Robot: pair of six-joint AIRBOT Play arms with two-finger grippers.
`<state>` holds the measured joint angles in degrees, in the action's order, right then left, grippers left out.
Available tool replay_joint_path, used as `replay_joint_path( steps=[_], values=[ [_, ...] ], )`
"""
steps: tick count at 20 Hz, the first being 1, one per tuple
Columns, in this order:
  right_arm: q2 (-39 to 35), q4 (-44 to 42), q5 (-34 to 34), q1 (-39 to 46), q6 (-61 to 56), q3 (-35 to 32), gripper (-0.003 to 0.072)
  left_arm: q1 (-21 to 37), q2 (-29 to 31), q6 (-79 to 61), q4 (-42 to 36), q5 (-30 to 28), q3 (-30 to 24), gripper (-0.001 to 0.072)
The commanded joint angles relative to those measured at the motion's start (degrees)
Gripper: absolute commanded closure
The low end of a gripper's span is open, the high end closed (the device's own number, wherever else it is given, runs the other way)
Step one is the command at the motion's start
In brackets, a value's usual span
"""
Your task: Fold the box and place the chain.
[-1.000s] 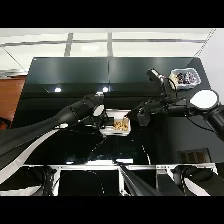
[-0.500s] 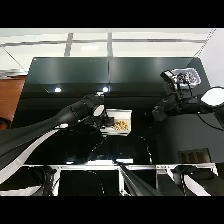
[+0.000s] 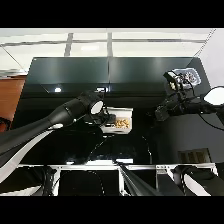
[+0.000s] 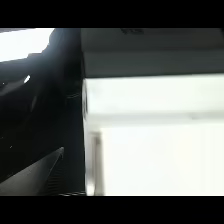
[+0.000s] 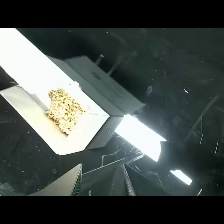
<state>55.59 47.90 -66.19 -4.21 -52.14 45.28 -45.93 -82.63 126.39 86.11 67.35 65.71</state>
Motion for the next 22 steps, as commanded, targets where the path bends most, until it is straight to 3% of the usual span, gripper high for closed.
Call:
replay_joint_path(
  steps=[1,3,5,6,8,10,11,12,13,15,19,22],
  values=[
    [-0.02,-0.07,-0.37,0.04,-0.61,0.0,0.0376,0.07,6.91,-10.01,3.34,3.56,-0.83,0.0206],
    [-0.02,0.0,-0.17,0.04,-0.72,0.0,0.0376,3.54,15.61,-10.75,6.23,0.22,-7.1,0.0206],
    [-0.02,0.0,0.85,0.04,-0.72,0.0,0.0376,12.2,25.09,-13.4,2.75,-5.53,-16.76,0.0206],
    [-0.02,-0.02,1.18,0.04,-0.72,0.0,0.0376,17.7,29.11,-17.86,-2.12,-8.7,-21.46,0.0206],
    [-0.02,-0.04,2.23,0.04,-0.79,0.0,0.0376,29.77,33.94,-43.06,-21.66,-12.0,-29.97,0.0206],
    [-0.02,-0.09,2.43,0.04,-0.81,0.0,0.0376,36.72,33.27,-79.06,-39.34,-4.46,-34.77,0.0206],
    [-0.02,-0.09,2.38,0.04,-0.83,0.0,0.0376,37.48,32.39,-89.26,-41.55,-1.99,-36.17,0.0205],
    [-0.02,-0.09,2.38,0.04,-0.83,0.0,0.0376,37.07,31.41,-96.13,-41.62,-1.55,-37.05,0.0156],
    [-0.02,-0.07,2.4,0.04,-0.83,0.0,0.0376,36.24,30.49,-103.34,-41.46,-1.99,-37.48,-0.0011],
    [-0.02,-0.11,2.4,0.04,-0.94,0.0,0.0376,33.27,28.28,-120.28,-42.05,-6.56,-37.62,-0.0003],
    [-0.02,-0.59,2.43,0.04,-1.22,0.0,0.0376,26.43,18.25,-134.86,-43.12,-13.33,-32.89,-0.0003],
    [-0.02,-0.74,2.36,0.04,-1.25,0.0,0.0376,26.82,9.31,-134.75,-44.17,-14.67,-27.19,-0.0003]
  ],
)
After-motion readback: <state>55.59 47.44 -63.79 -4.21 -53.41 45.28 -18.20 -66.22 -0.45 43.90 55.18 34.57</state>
